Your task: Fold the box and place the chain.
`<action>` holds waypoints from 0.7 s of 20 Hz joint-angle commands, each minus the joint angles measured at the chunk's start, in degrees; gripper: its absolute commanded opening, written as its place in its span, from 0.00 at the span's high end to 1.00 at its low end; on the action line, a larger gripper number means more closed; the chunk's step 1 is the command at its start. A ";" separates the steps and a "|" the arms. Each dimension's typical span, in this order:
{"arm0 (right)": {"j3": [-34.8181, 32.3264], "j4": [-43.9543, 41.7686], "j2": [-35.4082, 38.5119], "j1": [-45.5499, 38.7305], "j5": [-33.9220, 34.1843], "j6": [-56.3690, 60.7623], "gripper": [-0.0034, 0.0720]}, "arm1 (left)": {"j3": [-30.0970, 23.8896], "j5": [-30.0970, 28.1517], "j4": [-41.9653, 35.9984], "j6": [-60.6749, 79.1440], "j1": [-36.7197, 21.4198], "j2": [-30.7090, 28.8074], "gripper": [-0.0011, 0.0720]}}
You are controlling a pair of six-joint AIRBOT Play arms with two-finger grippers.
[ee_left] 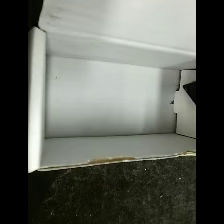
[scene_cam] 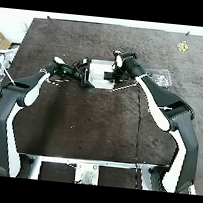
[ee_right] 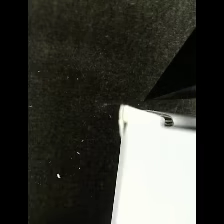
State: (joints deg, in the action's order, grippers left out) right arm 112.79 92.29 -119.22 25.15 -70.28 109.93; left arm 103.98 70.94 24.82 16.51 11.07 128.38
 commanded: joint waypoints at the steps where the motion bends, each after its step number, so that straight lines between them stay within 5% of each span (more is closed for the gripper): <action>1: 0.04 1.62 -0.42 0.02 -0.22 3.54 0.60 | 0.00 0.02 0.02 0.00 0.00 0.02 0.67; 10: 0.00 3.54 -0.50 1.57 -0.07 7.37 0.68 | 0.00 -0.02 0.02 0.02 0.00 0.02 0.67; 11: -0.02 3.54 -0.50 1.66 0.02 7.43 0.77 | 0.00 0.00 0.02 0.00 0.00 0.02 0.67; 13: -0.02 3.54 -0.50 1.70 0.11 8.02 0.77 | 0.00 0.00 0.02 0.00 0.00 0.02 0.67; 14: -0.02 3.54 -0.50 1.70 0.11 8.02 0.94 | 0.00 0.00 0.02 0.00 0.00 0.02 0.67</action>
State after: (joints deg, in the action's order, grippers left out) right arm 112.79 95.64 -119.72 26.74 -70.11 117.21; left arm 103.98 70.94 24.84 16.51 11.11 128.38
